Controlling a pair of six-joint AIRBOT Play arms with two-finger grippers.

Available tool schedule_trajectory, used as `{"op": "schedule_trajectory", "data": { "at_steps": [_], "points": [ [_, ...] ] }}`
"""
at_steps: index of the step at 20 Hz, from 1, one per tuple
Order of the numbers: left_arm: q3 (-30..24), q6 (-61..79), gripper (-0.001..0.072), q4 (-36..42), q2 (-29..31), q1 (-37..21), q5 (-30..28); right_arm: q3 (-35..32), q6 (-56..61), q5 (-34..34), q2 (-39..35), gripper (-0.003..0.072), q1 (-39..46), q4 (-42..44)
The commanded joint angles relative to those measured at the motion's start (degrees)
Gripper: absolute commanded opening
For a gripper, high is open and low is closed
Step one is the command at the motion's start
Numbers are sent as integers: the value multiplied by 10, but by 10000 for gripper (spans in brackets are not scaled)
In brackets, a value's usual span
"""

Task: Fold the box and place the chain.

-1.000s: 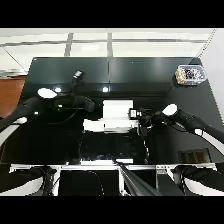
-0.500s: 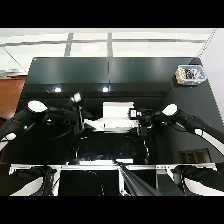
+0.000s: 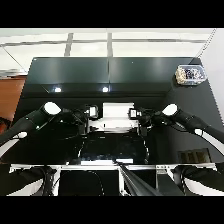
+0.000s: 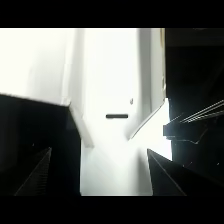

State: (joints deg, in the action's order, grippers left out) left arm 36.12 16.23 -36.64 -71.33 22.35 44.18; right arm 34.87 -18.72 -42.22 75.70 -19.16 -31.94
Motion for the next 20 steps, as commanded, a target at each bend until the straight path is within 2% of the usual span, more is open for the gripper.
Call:
{"op": "schedule_trajectory", "data": {
  "at_steps": [1, 3, 4, 6, 13, 18, 19, 20],
  "points": [
    [5, -12, 620, 15, -7, 21, 0, 0, 0, 0, 0, 128, 0, 0],
    [5, -34, 335, 16, -7, 23, 0, 0, 0, 0, 0, 128, 0, 0],
    [5, -34, 286, 18, -8, 23, 0, 0, 0, 0, 0, 128, 0, 0],
    [5, -34, 256, 33, -10, 23, 0, 0, 0, 0, 0, 128, 0, 0],
    [5, -30, 257, 125, -49, 64, -21, 0, 0, 0, 0, 128, 0, 0],
    [6, -38, 257, 136, -52, 72, -40, 0, 0, 0, 0, 128, 0, 0],
    [6, -38, 212, 135, -52, 72, -39, 0, 0, 0, 0, 128, 0, 0],
    [6, -38, 92, 133, -52, 72, -38, 0, 0, 0, 0, 128, 0, 0]
  ]
}}
